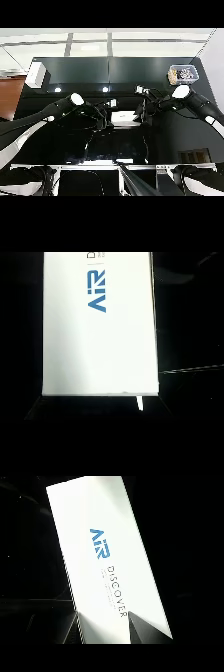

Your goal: Fold the box and place the chain.

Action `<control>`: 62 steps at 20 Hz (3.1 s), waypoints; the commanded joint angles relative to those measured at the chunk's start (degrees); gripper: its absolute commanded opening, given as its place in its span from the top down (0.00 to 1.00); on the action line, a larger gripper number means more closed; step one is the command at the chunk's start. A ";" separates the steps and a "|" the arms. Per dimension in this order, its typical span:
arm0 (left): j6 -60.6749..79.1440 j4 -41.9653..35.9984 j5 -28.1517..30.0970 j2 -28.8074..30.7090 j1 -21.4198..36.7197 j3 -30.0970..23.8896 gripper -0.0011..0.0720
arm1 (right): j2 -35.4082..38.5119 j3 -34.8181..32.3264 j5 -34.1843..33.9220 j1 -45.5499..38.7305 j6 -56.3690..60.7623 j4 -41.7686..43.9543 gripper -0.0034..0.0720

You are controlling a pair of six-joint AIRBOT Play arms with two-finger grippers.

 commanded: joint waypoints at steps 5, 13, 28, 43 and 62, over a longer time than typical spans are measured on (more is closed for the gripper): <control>-0.07 -0.04 -0.02 -0.04 -0.02 0.02 0.46 | 5.70 0.13 4.20 -2.27 18.99 0.52 0.53; -0.04 -0.02 0.00 -0.04 -0.02 0.02 0.46 | 3.02 -8.31 3.21 -5.66 31.82 23.96 0.94; -0.37 -0.35 -0.17 -0.04 0.00 0.02 0.46 | -3.82 -8.31 -4.48 -5.66 39.01 15.04 0.94; -0.48 5.01 -2.84 4.79 0.11 3.39 0.00 | 14.36 0.85 21.20 -25.35 39.10 7.52 0.94; -17.25 -3.65 -3.39 -7.21 -7.85 17.64 0.01 | 17.57 0.00 16.52 -28.41 39.65 6.97 0.94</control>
